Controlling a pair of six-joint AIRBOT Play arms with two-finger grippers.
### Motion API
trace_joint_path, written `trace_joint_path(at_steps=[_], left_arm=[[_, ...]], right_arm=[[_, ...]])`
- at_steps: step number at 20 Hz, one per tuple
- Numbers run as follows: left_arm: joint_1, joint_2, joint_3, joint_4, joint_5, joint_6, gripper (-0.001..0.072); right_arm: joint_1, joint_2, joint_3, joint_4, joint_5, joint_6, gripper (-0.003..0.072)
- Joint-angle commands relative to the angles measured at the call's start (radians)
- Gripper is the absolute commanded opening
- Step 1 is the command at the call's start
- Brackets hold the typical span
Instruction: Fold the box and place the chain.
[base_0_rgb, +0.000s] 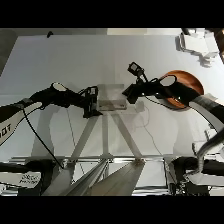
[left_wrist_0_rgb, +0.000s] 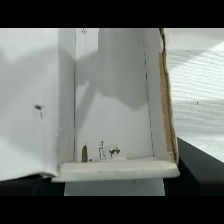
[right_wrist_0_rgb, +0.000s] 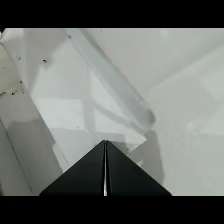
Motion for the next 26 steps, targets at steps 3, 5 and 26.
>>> trace_joint_path(at_steps=[3,5,26], left_arm=[[0.0,0.0,0.0,0.001,0.0,0.003,0.0143],[0.0,0.0,0.0,0.001,0.0,0.003,0.0143],[0.0,0.0,0.0,0.001,0.0,0.003,0.0143]], right_arm=[[0.001,-0.021,0.0,0.017,0.076,-0.04,0.0005],[0.001,0.01,0.0,-0.036,0.087,-0.04,0.0005],[0.091,0.042,-0.003,-0.526,0.129,-0.067,0.0079]])
